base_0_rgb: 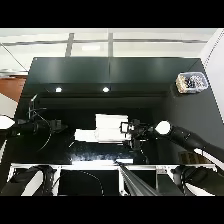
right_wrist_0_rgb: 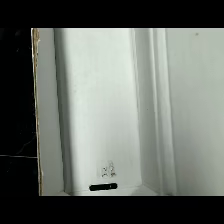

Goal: Fold the box and place the chain.

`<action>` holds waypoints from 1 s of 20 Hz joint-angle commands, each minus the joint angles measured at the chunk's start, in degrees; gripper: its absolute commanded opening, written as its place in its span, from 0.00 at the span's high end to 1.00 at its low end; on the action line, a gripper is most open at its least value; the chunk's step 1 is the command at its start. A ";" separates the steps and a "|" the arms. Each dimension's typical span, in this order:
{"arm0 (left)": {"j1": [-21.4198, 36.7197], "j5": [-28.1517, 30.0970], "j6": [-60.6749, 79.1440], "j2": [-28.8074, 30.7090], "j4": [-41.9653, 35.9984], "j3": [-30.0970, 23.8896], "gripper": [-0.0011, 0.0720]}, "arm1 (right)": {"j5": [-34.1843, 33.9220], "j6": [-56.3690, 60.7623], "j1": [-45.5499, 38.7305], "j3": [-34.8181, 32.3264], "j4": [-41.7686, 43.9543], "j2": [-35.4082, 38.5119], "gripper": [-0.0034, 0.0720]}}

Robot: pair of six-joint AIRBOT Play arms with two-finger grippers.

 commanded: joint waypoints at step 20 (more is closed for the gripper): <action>-11.58 -6.29 12.61 -21.86 -16.70 0.68 0.26 | 0.02 0.02 0.00 -0.02 -0.02 -0.02 0.38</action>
